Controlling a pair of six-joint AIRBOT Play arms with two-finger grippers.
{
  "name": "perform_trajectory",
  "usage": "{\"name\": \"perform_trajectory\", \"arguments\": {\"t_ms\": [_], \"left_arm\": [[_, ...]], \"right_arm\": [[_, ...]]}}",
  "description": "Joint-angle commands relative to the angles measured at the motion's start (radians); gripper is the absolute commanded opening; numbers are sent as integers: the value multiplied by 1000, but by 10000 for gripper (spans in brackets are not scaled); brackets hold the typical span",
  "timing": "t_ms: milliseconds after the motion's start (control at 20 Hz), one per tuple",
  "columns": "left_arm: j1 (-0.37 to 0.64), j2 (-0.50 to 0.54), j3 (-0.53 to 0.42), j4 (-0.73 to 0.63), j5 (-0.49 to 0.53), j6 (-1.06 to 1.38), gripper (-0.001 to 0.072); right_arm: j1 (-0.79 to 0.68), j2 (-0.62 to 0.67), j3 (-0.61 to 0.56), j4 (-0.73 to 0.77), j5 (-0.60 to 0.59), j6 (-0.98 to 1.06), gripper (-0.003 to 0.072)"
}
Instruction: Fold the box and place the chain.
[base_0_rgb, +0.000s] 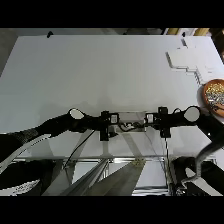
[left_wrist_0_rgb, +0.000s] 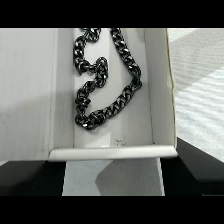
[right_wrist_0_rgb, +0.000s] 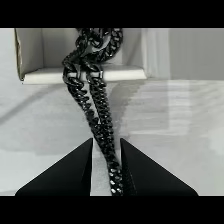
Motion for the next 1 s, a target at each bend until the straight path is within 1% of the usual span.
{"name": "perform_trajectory", "arguments": {"t_ms": [0,50,100,150,250,300,400,450,600,700,800,900,950], "left_arm": [[0,0,0,0,0,0,345],[0,0,0,0,0,0,345],[0,0,0,0,0,0,345],[0,0,0,0,0,0,345],[0,0,0,0,0,0,345],[0,0,0,0,0,0,345],[0,0,0,0,0,0,345],[0,0,0,0,0,0,345],[0,0,0,0,0,0,345],[0,1,0,0,0,0,345],[0,0,0,0,0,0,345],[0,0,0,0,0,0,345],[0,0,0,0,0,0,345]], "right_arm": [[3,-27,-2,-13,-3,0,169],[3,-26,-1,-13,-5,0,137],[3,-26,-1,-13,-4,1,79],[3,-26,-1,-13,0,1,56],[3,-25,-1,-13,3,0,53],[3,-22,-1,-14,16,0,38],[3,11,-1,-20,67,1,21],[3,41,-1,-21,91,10,21],[3,191,-1,-5,130,199,21],[31,299,-2,56,146,365,21],[85,372,-2,143,153,513,22],[153,386,-2,246,120,528,22],[194,378,-3,308,61,528,22]]}}
